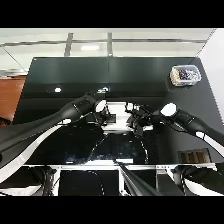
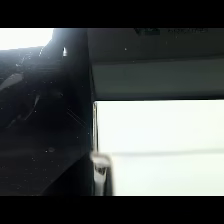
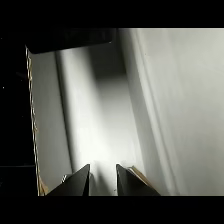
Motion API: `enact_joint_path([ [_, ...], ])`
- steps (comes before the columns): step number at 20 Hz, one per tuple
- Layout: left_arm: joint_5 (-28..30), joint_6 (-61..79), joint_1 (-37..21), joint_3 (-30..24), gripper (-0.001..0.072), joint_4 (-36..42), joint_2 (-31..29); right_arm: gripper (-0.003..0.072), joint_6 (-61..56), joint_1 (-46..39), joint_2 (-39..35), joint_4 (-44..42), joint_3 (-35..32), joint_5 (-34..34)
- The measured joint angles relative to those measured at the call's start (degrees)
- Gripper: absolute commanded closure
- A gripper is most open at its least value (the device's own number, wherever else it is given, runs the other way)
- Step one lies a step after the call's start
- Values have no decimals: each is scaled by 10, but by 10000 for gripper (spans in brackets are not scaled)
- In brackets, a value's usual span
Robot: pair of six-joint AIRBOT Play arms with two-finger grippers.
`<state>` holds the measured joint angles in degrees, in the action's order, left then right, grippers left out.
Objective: Fold the box and place the chain.
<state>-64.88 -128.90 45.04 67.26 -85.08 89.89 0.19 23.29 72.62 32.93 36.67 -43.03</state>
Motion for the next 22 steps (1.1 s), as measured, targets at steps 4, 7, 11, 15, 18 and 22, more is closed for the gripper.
enact_joint_path([
  [4,0,1,0,0,684,0,0,423,0,0,5,3,0,0],
  [7,-1,2,0,0,684,0,0,288,-12,0,7,7,0,-9],
  [11,-3,1,0,0,684,0,0,675,-35,0,6,14,0,-20],
  [15,-2,1,0,0,684,1,0,675,-103,-14,-29,38,12,-42],
  [18,0,0,0,0,684,3,0,676,-260,-78,-75,122,44,-69],
  [22,-1,0,0,0,684,3,0,678,-487,-249,-94,179,38,-94],
])
